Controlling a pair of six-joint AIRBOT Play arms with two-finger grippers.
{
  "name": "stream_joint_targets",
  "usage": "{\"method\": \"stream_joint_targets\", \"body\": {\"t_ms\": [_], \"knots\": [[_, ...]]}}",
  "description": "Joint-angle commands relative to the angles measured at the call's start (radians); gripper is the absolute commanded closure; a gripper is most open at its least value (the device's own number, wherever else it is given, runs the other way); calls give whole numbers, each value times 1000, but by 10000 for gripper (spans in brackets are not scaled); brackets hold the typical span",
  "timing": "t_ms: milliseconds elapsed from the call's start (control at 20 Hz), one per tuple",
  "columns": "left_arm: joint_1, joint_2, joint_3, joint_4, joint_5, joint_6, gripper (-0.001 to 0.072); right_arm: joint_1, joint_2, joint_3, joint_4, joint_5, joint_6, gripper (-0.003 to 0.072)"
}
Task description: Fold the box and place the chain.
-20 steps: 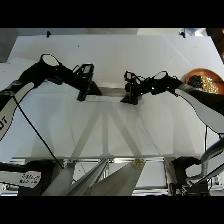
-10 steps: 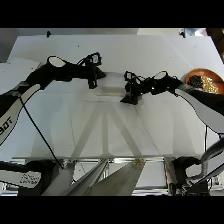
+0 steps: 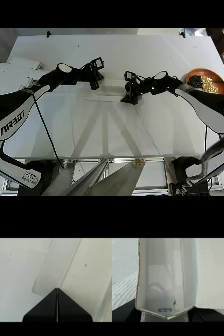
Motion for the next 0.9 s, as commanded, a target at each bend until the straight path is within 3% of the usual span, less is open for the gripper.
{"method": "stream_joint_targets", "body": {"t_ms": [0, 150, 500, 550, 600, 650, 750, 850], "knots": [[2, -1, -1, 3, -35, 0, 699, 0, 0, 1, -1, 2, -1, 226], [35, 46, -1, 2, -109, 1, 696, 0, 0, 1, 0, 2, -1, 226], [195, 115, -1, 62, -392, 5, 680, 0, 0, 1, -1, 2, -1, 226], [201, 115, -1, 117, -403, 5, 546, 0, 0, 1, -1, 2, -1, 226], [200, 115, -1, 189, -402, 5, 316, 0, 0, 1, -1, 2, -1, 226], [196, 115, -1, 258, -402, 5, 162, 0, 0, 1, 0, 2, -1, 226], [179, 115, -1, 355, -406, 5, 136, 0, 0, 1, -1, 2, -1, 226], [157, 113, -1, 366, -406, 7, 135, 0, 0, 1, -1, 2, -1, 226]]}}
